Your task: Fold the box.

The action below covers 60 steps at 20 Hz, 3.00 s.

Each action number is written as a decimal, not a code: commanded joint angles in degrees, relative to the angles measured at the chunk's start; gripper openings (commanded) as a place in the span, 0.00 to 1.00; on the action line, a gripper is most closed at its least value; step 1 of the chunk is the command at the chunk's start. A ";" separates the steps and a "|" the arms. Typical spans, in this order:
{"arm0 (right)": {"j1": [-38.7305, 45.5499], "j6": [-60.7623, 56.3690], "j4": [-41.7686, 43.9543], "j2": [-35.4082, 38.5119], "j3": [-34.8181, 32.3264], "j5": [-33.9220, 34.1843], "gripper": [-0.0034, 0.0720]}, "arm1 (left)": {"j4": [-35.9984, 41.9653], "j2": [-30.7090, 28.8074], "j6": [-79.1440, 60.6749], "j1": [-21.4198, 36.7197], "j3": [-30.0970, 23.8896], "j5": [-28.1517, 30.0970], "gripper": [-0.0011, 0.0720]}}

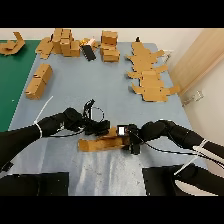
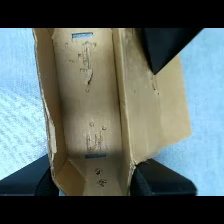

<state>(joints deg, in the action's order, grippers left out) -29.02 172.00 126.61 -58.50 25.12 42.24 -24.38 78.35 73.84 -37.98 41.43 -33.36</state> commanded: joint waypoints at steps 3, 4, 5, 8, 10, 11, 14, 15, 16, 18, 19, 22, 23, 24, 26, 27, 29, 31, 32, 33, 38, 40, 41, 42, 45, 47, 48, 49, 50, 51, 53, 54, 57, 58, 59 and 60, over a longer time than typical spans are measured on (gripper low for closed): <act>-0.02 -0.04 0.02 0.00 0.04 -0.15 0.70 | 0.87 -0.37 -5.66 7.02 1.97 -8.20 0.03; -0.02 -0.04 0.02 0.00 0.04 -0.15 0.70 | 1.97 -1.51 -8.22 10.62 1.97 -10.93 0.03; -0.02 -0.04 0.02 0.00 0.04 -0.15 0.70 | 3.28 -3.28 -12.09 15.04 1.97 -14.19 0.03; -0.02 -0.04 0.02 0.00 0.04 -0.15 0.70 | 4.50 -10.54 -21.53 28.06 1.95 -22.03 0.03; -0.02 -0.04 0.02 0.00 0.04 -0.17 0.70 | 1.36 -15.37 -29.14 33.38 1.97 -27.04 0.03; -0.02 -0.04 0.02 0.00 0.04 -0.15 0.70 | -2.08 -17.46 -31.74 34.36 1.95 -29.40 0.03; -0.02 -0.04 0.02 0.00 0.04 -0.15 0.70 | -15.69 -23.89 -32.15 31.78 1.68 -32.61 0.03; -0.02 -0.04 0.02 0.00 0.04 -0.15 0.70 | -19.02 -25.97 -32.57 29.62 1.25 -32.20 0.03; -0.02 -0.04 0.02 0.00 0.04 -0.15 0.70 | -22.32 -28.33 -32.79 26.71 0.55 -30.99 0.03; -0.02 -0.04 0.02 0.00 0.04 -0.15 0.70 | -27.89 -33.11 -34.56 19.26 -1.49 -25.03 0.03; -0.02 -0.04 0.02 0.00 0.04 -0.15 0.70 | -30.08 -35.52 -35.78 15.28 -3.15 -20.55 0.03; -0.02 -0.04 0.00 0.00 0.04 -0.15 0.70 | -31.63 -38.95 -44.85 3.65 -9.14 -12.59 0.03; -0.02 -0.04 0.00 0.00 0.04 -0.15 0.70 | -31.65 -38.38 -46.53 0.70 -10.56 -12.68 0.04; -0.02 -0.04 -0.02 0.00 0.04 -0.15 0.70 | -31.63 -37.24 -48.17 -2.05 -11.85 -12.66 0.22; -0.02 -0.04 -0.17 0.00 0.04 -0.15 0.70 | -31.52 -33.73 -49.64 -6.05 -12.72 -12.44 0.98; -0.02 -0.04 -0.17 0.00 0.04 -0.15 0.70 | -30.88 -32.09 -49.64 -7.21 -12.68 -12.04 0.98; -0.02 -0.04 -0.17 0.00 0.04 -0.15 0.70 | -28.89 -29.14 -49.66 -8.41 -12.68 -10.60 0.98; -0.02 -0.04 -0.17 0.00 0.04 -0.15 0.70 | -28.61 -27.15 -49.64 -8.41 -12.68 -8.61 0.98; -0.02 -0.04 -0.20 0.00 0.04 -0.15 0.70 | -28.63 -26.49 -49.62 -8.28 -12.68 -7.15 0.98; -0.02 -0.04 -0.17 0.00 0.04 -0.15 0.70 | -28.61 -25.92 -49.59 -8.28 -12.68 -5.73 0.98; -0.02 -0.04 -0.20 0.00 0.04 -0.15 0.70 | -30.18 -23.52 -44.85 -7.26 -12.66 -4.07 0.98; -0.02 -0.04 -0.17 0.00 0.04 -0.15 0.70 | -32.02 -23.52 -41.97 -6.10 -12.57 -3.96 0.98; -0.02 -0.04 -0.17 0.00 0.04 -0.15 0.70 | -32.09 -23.52 -41.83 -5.66 -12.57 -3.10 0.98; -0.02 -0.04 -0.20 0.00 0.04 -0.15 0.70 | -32.02 -23.50 -41.86 -5.55 -12.46 -2.12 0.98; -0.02 -0.04 -0.17 0.00 0.04 -0.15 0.70 | -31.34 -22.77 -41.81 -5.62 -10.82 -4.44 0.98; -0.02 -0.04 -0.17 0.00 0.04 -0.15 0.70 | -30.91 -22.56 -41.83 -5.62 -10.19 -5.22 0.98; -0.02 -0.04 -0.17 0.00 0.04 -0.15 0.70 | -30.84 -22.56 -41.83 -5.64 -10.08 -5.22 0.98; -0.02 -0.04 -0.20 0.00 0.04 -0.15 0.70 | -30.62 -22.56 -41.83 -5.62 -10.08 -5.25 0.98; -0.02 -0.04 -0.20 0.00 0.04 -0.15 0.70 | -29.83 -22.56 -41.86 -5.64 -10.08 -5.62 0.98; -0.02 -0.04 -0.17 0.00 0.04 -0.15 0.70 | -29.40 -22.56 -41.88 -5.64 -10.08 -6.03 0.98; -0.02 -0.04 -0.17 0.00 0.04 -0.15 0.70 | -29.44 -22.23 -41.92 -5.64 -10.05 -5.99 0.98; -0.02 -0.04 -0.20 0.00 0.04 -0.15 0.70 | -29.40 -21.81 -41.97 -5.64 -10.05 -5.84 0.98; -0.02 -0.04 -0.17 0.00 0.04 -0.15 0.70 | -29.40 -19.76 -42.80 -5.64 -9.92 -4.24 0.98; -0.02 -0.04 -0.17 0.00 0.04 -0.15 0.70 | -29.40 -19.04 -42.80 -5.64 -9.60 -4.31 0.98; -0.02 -0.04 -0.17 0.00 0.04 -0.15 0.70 | -29.20 -18.29 -42.80 -5.64 -9.14 -4.31 0.98; -0.02 -0.04 -0.17 0.00 0.04 -0.15 0.70 | -29.03 -17.75 -42.80 -5.64 -8.68 -4.15 0.98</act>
<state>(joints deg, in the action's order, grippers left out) -29.02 171.98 126.41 -58.50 25.12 42.11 -53.78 58.98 31.31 -43.66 31.94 -38.04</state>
